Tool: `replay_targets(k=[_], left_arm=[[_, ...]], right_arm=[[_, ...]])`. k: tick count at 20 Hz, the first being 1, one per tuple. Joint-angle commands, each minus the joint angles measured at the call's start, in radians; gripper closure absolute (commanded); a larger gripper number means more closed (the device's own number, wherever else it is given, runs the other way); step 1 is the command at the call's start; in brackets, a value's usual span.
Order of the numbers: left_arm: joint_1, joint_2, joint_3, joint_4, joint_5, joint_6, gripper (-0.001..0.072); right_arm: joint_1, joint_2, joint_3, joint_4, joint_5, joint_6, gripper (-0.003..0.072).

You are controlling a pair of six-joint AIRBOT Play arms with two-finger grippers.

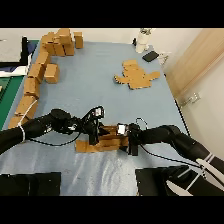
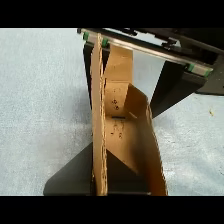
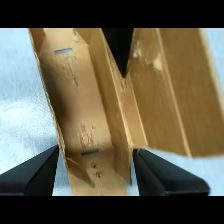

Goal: Fold the box.

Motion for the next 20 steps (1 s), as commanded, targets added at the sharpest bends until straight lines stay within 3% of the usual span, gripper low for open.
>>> replay_targets(k=[1,7,20], left_arm=[[-0.001,-0.001,0.000,0.000,0.001,0.000,0.0696],[0.000,-0.001,0.000,0.000,0.002,0.000,0.0696],[-0.001,-0.001,0.000,0.000,0.001,0.000,0.0696]], right_arm=[[-0.027,-0.075,0.021,0.072,0.010,-0.103,-0.0028],[-0.027,-0.063,0.020,-0.027,0.003,-0.072,-0.0025],[-0.022,-0.070,0.020,0.043,-0.049,-0.117,-0.0025]])
